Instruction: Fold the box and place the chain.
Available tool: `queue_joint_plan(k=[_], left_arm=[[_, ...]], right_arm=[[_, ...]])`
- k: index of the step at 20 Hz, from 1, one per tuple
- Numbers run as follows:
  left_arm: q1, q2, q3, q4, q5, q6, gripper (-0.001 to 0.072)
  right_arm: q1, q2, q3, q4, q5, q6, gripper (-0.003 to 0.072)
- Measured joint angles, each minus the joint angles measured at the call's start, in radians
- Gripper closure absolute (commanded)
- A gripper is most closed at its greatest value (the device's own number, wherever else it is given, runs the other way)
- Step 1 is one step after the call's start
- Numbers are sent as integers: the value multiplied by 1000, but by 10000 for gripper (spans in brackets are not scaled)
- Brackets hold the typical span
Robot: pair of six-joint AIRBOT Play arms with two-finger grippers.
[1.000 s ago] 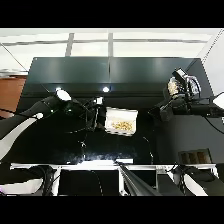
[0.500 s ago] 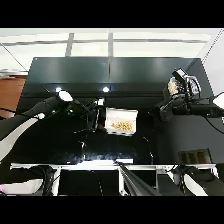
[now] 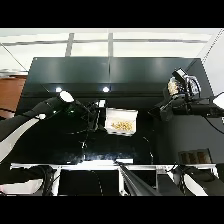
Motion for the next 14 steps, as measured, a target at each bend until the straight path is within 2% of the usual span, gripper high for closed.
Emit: queue_joint_plan(k=[6, 9, 10, 11, 14], left_arm=[[0, 0, 0, 8, 0, 15, -2], [0, 0, -1, 11, -1, 18, 33], [0, 0, 0, 11, -2, 19, 150], [0, 0, 0, 10, -3, 18, 218], [0, 0, 0, 13, -4, 14, 219]], right_arm=[[0, 0, 0, -1, -11, 0, -14], [0, 0, 0, -1, -16, 0, -14], [0, 0, 0, -1, -19, 0, -14], [0, 0, 0, -1, -19, 0, -14], [0, 0, 0, -1, -21, 0, -14]])
